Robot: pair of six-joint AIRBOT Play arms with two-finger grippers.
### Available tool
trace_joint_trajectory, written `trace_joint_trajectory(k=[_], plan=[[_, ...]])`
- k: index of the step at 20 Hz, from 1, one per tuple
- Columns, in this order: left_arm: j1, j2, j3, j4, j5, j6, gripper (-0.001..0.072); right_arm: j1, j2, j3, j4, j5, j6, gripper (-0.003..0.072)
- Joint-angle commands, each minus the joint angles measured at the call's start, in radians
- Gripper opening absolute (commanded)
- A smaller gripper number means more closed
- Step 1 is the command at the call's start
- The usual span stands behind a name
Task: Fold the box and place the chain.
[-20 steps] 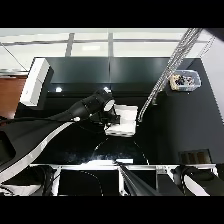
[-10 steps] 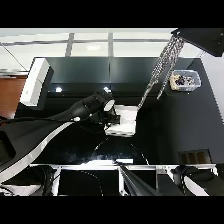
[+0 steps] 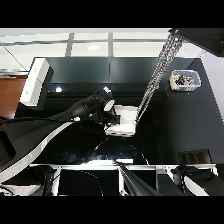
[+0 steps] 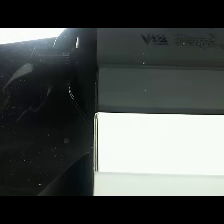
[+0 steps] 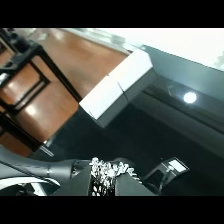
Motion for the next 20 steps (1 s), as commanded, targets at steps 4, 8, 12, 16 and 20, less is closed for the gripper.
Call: trace_joint_trajectory(k=[4, 8, 12, 16, 20], plan=[[0.001, 0.000, 0.001, 0.000, 0.000, 0.000, 0.0029, 0.001, 0.001, 0.000, 0.107, -0.013, -0.027, 0.0009], [0.001, 0.000, 0.001, 0.000, 0.000, 0.000, 0.0029, 0.001, 0.001, 0.000, 0.115, -0.016, -0.034, 0.0009], [0.001, 0.000, 0.001, 0.000, -0.001, 0.000, 0.0029, 0.001, 0.001, 0.000, 0.121, -0.018, -0.039, 0.0010], [0.001, 0.000, 0.001, 0.000, -0.001, 0.000, 0.0029, 0.013, 0.000, -0.017, 0.028, 0.043, -0.034, 0.0009], [0.001, 0.000, 0.001, 0.000, 0.001, 0.000, 0.0029, 0.094, 0.000, -0.155, -0.089, 0.098, 0.013, 0.0010]])
